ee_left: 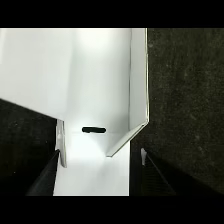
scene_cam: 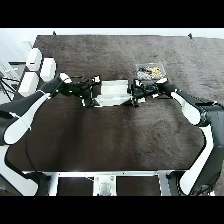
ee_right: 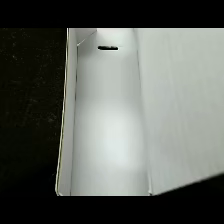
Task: Fold the box and place the chain.
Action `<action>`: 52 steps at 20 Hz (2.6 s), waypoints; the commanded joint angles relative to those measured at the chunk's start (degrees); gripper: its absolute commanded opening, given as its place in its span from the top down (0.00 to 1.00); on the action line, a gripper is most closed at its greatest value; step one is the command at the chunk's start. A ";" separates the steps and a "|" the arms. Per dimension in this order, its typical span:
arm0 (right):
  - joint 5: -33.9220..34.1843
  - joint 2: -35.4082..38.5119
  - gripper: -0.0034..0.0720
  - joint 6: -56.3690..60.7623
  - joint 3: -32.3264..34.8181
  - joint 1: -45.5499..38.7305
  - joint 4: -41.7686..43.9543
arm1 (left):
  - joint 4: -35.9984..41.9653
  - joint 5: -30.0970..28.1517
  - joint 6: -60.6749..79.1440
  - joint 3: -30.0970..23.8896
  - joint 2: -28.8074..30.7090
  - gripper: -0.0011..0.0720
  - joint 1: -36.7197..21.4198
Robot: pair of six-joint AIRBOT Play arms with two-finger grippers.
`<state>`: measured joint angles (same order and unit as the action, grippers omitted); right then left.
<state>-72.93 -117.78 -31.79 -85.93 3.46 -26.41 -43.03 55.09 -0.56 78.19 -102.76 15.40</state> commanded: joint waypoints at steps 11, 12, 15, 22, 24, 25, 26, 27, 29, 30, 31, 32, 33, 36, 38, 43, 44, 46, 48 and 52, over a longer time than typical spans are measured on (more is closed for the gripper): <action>0.00 0.02 0.30 0.04 0.00 0.04 0.02 | 0.17 -0.07 -0.09 0.04 -0.28 0.35 0.04; 0.00 0.02 0.30 0.02 0.00 0.04 0.02 | 0.26 0.02 -0.28 0.07 -0.28 0.35 0.04; 0.00 0.02 0.30 0.04 0.00 0.04 0.02 | 0.42 0.35 -0.52 0.79 -0.28 0.40 0.04; 0.00 0.02 0.30 0.04 0.00 0.02 0.02 | 0.00 1.40 -0.63 1.66 -0.42 0.54 0.04; 0.00 0.02 0.30 0.04 0.00 0.04 0.02 | 0.44 1.57 -0.63 1.66 -0.55 0.54 0.04; 0.00 0.02 0.30 0.04 0.00 0.04 0.02 | 0.68 1.86 -0.66 1.66 -0.66 0.54 0.04; 0.00 0.02 0.30 0.04 0.00 0.04 0.02 | 0.70 2.03 -0.70 1.66 -0.87 0.59 0.04; 0.00 0.02 0.30 0.04 0.00 0.04 0.02 | 0.83 2.23 -0.70 1.66 -1.11 0.59 0.07; 0.00 0.02 0.30 0.04 0.00 0.04 0.02 | 0.59 2.16 -0.87 1.66 -1.38 0.59 0.50; 0.00 0.02 0.30 0.04 0.00 0.04 0.02 | 0.55 1.81 -0.87 1.66 -1.46 0.59 0.87; 0.00 0.02 0.30 0.04 0.00 0.04 0.02 | 0.48 1.07 -0.85 1.66 -1.55 0.59 1.27; 0.00 0.02 0.30 0.04 0.00 0.04 0.02 | -0.26 0.09 -0.85 1.66 -1.60 0.59 1.36; 0.00 0.02 0.30 0.04 0.00 0.04 0.02 | -1.22 -0.94 -0.92 1.66 -1.60 0.59 1.31; 0.00 0.02 0.30 0.04 0.00 0.02 0.02 | -4.96 -2.12 -2.51 1.66 -1.60 0.59 1.16; 0.00 0.02 0.30 0.04 0.00 0.04 0.02 | -5.05 -2.80 -2.47 1.99 -1.60 0.55 1.16; 0.00 0.02 0.30 0.04 0.00 0.04 0.02 | -4.09 -0.72 -2.58 3.72 -1.73 0.55 1.18; 0.00 0.02 0.30 0.04 0.00 0.04 0.02 | -4.11 1.05 -2.58 3.72 -2.03 0.55 1.22; 0.00 0.02 0.30 0.02 0.00 0.02 0.02 | -4.39 1.97 -2.58 3.65 -2.54 0.55 1.22; 0.00 0.02 0.30 0.02 0.00 0.04 0.02 | -4.07 1.92 -2.60 3.56 -2.54 0.55 1.22; 0.00 0.02 0.30 0.04 0.00 0.04 0.02 | -2.12 2.84 -2.64 3.56 -2.54 0.59 1.22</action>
<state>-73.10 -117.78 -31.86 -85.93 3.49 -26.55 -46.46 56.64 -3.16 81.71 -105.21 16.58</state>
